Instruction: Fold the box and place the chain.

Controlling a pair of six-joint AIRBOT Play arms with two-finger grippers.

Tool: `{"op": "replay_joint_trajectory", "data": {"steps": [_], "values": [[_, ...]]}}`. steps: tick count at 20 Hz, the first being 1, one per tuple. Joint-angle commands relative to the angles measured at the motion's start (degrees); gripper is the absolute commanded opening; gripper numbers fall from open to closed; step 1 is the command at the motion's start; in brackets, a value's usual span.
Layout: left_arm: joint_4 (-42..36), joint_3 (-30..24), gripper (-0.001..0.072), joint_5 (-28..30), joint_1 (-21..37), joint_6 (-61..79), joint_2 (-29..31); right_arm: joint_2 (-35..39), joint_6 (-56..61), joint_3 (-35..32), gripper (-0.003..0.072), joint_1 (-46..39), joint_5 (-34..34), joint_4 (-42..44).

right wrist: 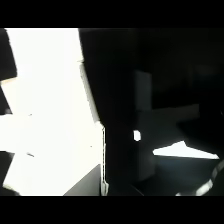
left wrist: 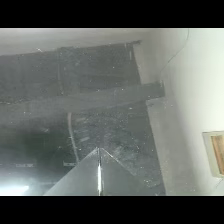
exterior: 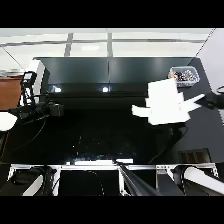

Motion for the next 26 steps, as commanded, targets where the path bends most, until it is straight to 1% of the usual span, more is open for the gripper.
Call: {"op": "replay_joint_trajectory", "data": {"steps": [1,3,5,6,8,10,11,13,14,16,17,19,20,21,23,26], "values": [[-1.05,-0.02,0.0026,0.09,-0.02,0.02,0.00,11.80,0.52,-14.01,0.0014,9.88,-11.02,8.46],[-1.05,-0.02,0.0026,0.44,-0.02,0.02,-0.44,16.98,0.85,-22.51,0.0014,16.57,-19.58,16.57],[-1.07,-0.02,0.0026,1.18,-0.02,0.00,-1.68,18.43,0.85,-28.70,0.0015,23.85,-26.99,21.16],[-1.25,-0.02,0.0026,1.49,-0.02,0.00,-2.49,18.40,0.83,-30.71,0.0015,27.39,-29.53,21.86],[-4.31,-0.02,0.0026,2.40,-0.02,0.02,-4.74,18.38,0.85,-34.01,0.0016,34.21,-34.86,24.35],[-10.38,0.02,0.0027,4.35,-0.04,0.17,-7.76,18.38,0.94,-35.39,0.0016,39.50,-38.86,25.86],[-13.38,0.22,0.0062,4.98,-0.07,1.99,-9.62,18.38,1.14,-35.45,0.0016,41.20,-40.24,26.18],[-18.23,2.10,0.0712,3.50,-0.42,8.31,-15.04,18.38,1.57,-35.45,0.0016,42.75,-41.97,26.82],[-18.86,4.17,0.0715,0.35,-0.44,9.79,-18.23,18.38,1.73,-35.45,0.0016,42.71,-41.90,26.77],[-20.28,10.05,0.0714,-7.82,-0.44,9.97,-25.92,18.38,1.70,-35.45,0.0016,42.73,-41.83,26.77],[-23.32,13.09,0.0713,-11.39,-0.44,11.15,-30.01,18.38,1.70,-35.45,0.0016,42.71,-41.64,26.77],[-32.79,18.14,0.0712,-15.91,-0.44,17.70,-37.29,18.38,1.68,-35.45,0.0016,42.73,-41.38,26.73],[-36.17,20.17,0.0708,-16.26,-0.46,18.45,-40.37,18.38,1.68,-35.45,0.0016,42.73,-41.40,26.73],[-37.57,22.27,0.0706,-15.96,-0.72,18.03,-43.41,18.38,1.68,-35.45,0.0017,42.73,-41.40,26.71],[-37.57,25.90,0.0706,-15.13,-1.92,15.87,-48.35,18.38,1.68,-35.47,0.0016,42.73,-41.40,26.58],[-38.66,31.10,0.0706,-17.62,-4.79,15.80,-54.64,18.38,1.68,-35.47,0.0016,42.73,-41.40,26.56]]}}
